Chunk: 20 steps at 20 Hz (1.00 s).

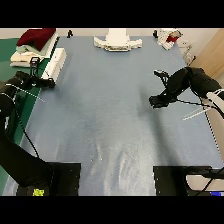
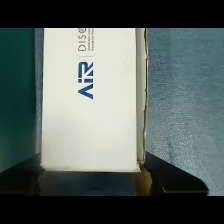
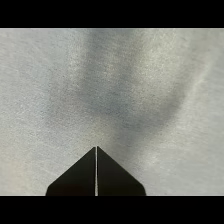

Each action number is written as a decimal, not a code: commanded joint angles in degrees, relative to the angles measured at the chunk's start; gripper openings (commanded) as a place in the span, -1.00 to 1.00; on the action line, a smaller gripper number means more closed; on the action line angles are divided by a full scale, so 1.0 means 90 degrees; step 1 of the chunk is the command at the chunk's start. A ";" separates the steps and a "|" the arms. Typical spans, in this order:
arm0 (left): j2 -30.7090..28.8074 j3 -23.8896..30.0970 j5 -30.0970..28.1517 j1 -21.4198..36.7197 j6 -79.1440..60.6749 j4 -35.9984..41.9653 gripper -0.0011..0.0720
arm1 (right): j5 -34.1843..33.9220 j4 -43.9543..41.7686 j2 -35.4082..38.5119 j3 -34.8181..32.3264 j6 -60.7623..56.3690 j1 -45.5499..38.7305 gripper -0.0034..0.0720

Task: Fold the box.

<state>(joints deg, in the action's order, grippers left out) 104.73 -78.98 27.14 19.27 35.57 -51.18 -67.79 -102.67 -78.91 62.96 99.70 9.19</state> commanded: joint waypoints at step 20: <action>-0.2565 -0.0007 0.4631 0.0639 0.1683 -0.1404 -0.76 | -0.0002 -0.0002 -0.0002 0.0005 -0.0002 -0.0005 -0.89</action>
<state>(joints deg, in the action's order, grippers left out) 84.95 -78.98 60.31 25.10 46.26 -63.24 -67.81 -102.67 -78.91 62.96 99.70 9.19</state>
